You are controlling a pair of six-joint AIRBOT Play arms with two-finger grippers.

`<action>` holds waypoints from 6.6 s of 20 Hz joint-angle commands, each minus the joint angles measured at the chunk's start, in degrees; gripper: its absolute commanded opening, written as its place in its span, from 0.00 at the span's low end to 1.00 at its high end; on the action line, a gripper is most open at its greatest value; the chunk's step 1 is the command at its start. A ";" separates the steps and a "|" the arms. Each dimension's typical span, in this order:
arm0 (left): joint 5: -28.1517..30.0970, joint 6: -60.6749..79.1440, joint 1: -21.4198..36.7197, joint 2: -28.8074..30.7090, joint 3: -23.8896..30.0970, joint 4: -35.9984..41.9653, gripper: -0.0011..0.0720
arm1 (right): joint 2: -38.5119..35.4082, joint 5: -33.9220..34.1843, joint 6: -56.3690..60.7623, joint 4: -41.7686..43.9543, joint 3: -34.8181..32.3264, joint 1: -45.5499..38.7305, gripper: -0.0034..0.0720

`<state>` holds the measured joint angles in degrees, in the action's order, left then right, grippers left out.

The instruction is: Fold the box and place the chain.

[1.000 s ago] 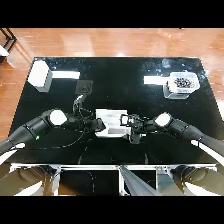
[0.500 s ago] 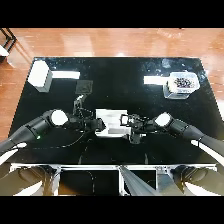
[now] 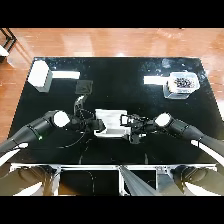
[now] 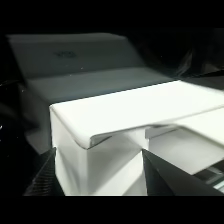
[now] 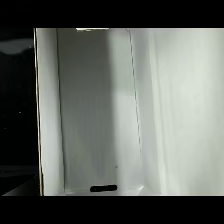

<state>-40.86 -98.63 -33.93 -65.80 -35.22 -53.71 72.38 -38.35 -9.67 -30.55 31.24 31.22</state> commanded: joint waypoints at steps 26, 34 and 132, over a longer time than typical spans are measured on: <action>-12.02 -28.11 -12.20 -6.58 -13.49 -23.91 0.69 | 0.04 -0.02 0.02 -0.07 0.07 0.02 0.74; -11.85 -31.10 -12.20 -9.01 -13.55 -24.83 0.56 | 0.17 1.75 2.14 -3.34 0.02 2.10 0.74; -18.47 -33.90 -12.20 -13.84 -18.53 -31.10 0.59 | 0.17 1.99 2.36 -3.39 0.02 2.10 0.74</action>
<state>-58.83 -132.57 -46.15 -79.59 -53.71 -84.42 72.60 -36.40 -7.35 -33.95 31.27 33.34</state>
